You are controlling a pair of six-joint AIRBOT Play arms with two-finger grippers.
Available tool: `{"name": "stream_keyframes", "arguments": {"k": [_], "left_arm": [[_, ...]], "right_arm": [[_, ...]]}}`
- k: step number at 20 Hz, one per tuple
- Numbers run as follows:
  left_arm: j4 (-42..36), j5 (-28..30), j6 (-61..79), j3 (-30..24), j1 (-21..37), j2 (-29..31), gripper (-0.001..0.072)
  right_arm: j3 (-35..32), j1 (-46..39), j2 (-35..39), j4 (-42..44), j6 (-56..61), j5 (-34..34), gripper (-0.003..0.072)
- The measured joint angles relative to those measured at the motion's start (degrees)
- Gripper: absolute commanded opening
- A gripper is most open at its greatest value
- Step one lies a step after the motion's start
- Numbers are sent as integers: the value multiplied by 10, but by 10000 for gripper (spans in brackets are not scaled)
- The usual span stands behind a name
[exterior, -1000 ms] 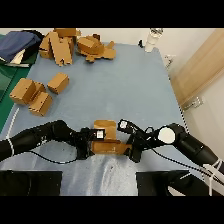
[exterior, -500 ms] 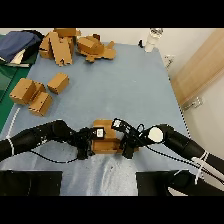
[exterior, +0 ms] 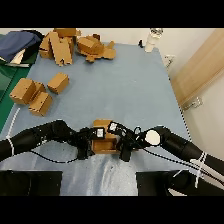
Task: Fold the box.
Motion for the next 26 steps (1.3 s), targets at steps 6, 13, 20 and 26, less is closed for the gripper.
{"name": "stream_keyframes", "arguments": {"k": [6,13,20,26], "left_arm": [[5,0,3,0,0,0,344],[22,-2,5,0,0,0,344],[37,-4,5,0,0,0,344],[39,-5,4,0,0,0,344]], "right_arm": [[0,7,0,13,0,-17,74],[0,7,-6,54,0,-30,108],[0,40,-35,83,-18,-43,212],[1,58,-45,77,-26,-58,352]]}}
